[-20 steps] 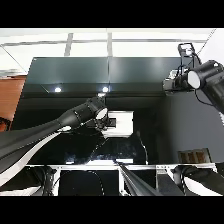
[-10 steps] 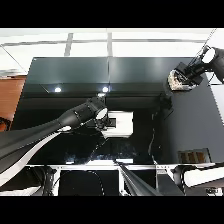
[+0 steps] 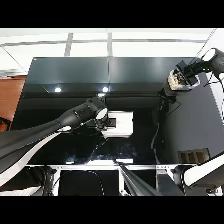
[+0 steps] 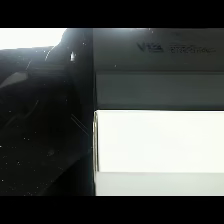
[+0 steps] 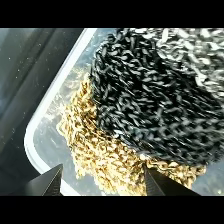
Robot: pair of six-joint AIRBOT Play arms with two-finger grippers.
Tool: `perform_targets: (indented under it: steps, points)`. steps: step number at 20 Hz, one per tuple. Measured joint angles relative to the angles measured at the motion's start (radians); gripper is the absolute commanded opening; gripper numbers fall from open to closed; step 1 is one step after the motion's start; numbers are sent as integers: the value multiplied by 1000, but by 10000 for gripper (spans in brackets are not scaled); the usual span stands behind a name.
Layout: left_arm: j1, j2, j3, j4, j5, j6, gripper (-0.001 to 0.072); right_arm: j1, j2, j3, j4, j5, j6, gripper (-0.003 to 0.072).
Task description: Fold the box and place the chain.
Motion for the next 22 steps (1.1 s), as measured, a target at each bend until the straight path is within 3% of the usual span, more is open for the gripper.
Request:
perform_targets:
  steps: [2,3,6,7,13,22]
  points:
    - [0,0,0,0,0,0,29,-1,-16,4,15,-19,6,528]
    - [0,0,0,0,0,0,30,-1,-24,4,26,-26,9,397]
    - [0,0,0,0,2,0,30,-1,-41,5,26,-27,-1,112]
    - [0,0,0,0,2,0,30,-1,-44,5,29,-25,-15,60]
    - [0,0,0,0,2,0,30,-3,31,5,35,35,-210,18]
    - [0,0,0,0,2,0,30,-4,490,5,36,88,-546,18]
